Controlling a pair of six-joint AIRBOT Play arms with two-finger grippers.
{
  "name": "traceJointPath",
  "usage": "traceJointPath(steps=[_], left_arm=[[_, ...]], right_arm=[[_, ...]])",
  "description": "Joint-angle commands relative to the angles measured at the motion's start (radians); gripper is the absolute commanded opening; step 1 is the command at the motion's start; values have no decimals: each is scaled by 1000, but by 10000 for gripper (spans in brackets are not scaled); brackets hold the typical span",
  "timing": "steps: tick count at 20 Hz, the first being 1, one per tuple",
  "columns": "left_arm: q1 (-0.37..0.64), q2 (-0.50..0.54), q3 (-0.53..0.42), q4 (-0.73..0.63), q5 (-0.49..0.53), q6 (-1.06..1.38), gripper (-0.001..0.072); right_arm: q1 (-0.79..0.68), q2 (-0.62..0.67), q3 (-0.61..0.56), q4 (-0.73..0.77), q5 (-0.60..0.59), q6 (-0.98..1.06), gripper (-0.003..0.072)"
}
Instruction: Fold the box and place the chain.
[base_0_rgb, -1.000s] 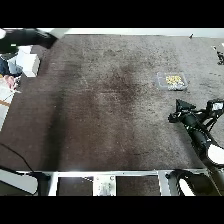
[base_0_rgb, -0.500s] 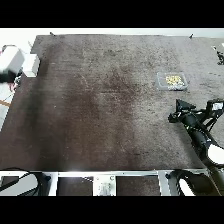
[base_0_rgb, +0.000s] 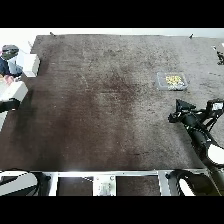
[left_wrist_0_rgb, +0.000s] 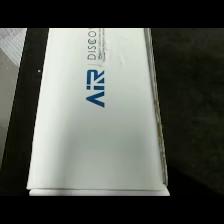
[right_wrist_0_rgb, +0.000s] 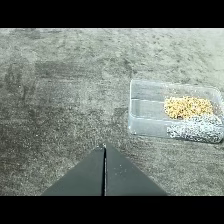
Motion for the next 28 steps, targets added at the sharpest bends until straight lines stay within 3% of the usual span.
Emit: traceJointPath(steps=[1, 9, 17, 18, 19, 23, 28], left_arm=[[15, -79, 18, -37, -70, 110, 5], [15, -208, 146, -34, -21, 83, 5], [15, -256, 155, -23, -2, 114, 35], [15, -256, 155, -17, -10, 125, 454], [15, -256, 155, -18, -9, 124, 720], [15, -209, 171, -10, -20, 122, 711], [15, -29, 205, -21, -71, 120, 710]], right_arm=[[0, 1, -1, 0, 0, 0, 8], [0, 1, -1, 0, 0, 0, 8], [0, 1, -1, 0, 0, 0, 8], [0, 1, -1, 0, 0, 0, 8], [0, 1, 0, 0, 0, 0, 8], [0, 1, 0, 0, 0, 0, 8], [0, 1, 0, 0, 0, 0, 8]])
